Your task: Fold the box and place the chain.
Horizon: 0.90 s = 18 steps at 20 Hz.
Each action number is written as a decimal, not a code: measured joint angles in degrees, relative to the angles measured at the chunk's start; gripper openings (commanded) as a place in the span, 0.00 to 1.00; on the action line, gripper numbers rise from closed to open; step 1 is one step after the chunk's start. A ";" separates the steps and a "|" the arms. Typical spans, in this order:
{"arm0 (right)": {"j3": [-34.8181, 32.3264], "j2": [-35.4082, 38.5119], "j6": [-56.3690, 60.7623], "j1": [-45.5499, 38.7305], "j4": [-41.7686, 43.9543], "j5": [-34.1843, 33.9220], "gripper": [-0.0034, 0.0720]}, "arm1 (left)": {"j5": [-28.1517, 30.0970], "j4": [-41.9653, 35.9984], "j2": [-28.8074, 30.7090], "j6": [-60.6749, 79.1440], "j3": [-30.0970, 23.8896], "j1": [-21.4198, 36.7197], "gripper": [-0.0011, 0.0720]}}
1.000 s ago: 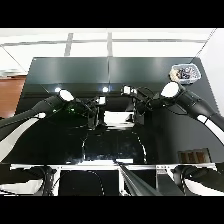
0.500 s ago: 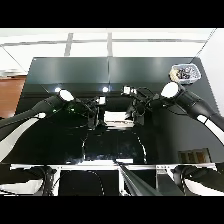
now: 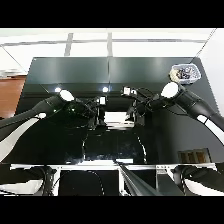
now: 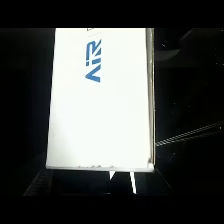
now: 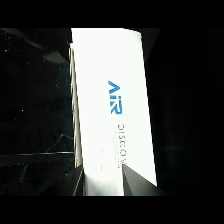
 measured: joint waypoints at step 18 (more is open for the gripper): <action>-1.46 -0.09 3.93 0.00 -2.34 1.49 0.42 | -0.09 0.02 0.00 0.02 0.00 -0.04 0.64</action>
